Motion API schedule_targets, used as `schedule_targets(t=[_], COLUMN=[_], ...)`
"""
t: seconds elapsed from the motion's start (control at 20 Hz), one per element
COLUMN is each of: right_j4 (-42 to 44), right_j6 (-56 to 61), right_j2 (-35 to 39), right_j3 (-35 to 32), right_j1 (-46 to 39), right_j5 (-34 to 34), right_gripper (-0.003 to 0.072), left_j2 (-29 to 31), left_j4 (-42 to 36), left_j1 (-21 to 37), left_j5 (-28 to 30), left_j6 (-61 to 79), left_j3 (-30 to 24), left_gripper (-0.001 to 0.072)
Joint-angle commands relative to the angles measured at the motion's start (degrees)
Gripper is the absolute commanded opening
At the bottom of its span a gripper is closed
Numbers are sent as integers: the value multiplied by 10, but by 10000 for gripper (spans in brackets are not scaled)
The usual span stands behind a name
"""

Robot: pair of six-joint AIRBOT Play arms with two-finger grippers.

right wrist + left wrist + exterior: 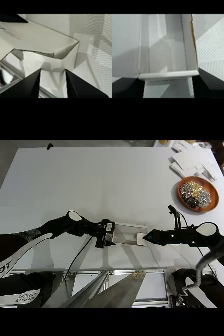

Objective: Fold the box and place the chain.

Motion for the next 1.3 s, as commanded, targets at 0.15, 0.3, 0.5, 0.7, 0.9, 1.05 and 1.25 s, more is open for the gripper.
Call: schedule_targets(t=[0.15, 0.3, 0.5, 0.7, 0.9, 1.05, 1.25], right_j4=[-146, -235, -269, -341, -360, -374, -384], right_j6=[233, 359, 449, 560, 581, 554, 554], right_j2=[-4, -25, -88, -128, -130, -94, -26], right_j3=[50, 96, 122, 140, 156, 156, 156], right_j1=[116, 175, 246, 304, 320, 320, 320], right_j5=[-94, -94, -107, -106, -85, -69, -70], right_gripper=[337, 337, 337, 337, 343, 474, 480], left_j2=[0, 0, 0, 0, 0, 0, 0], left_j4=[0, 0, 0, 0, 0, 0, 0], left_j1=[0, 0, 0, 0, 0, 0, 0], left_j5=[0, 0, 0, 0, 0, 0, 0], left_j6=[0, 0, 0, 0, 0, 0, 0], left_j3=[0, 0, 0, 0, 0, 0, 0], left_gripper=[83, 83, 83, 83, 83, 83, 83])
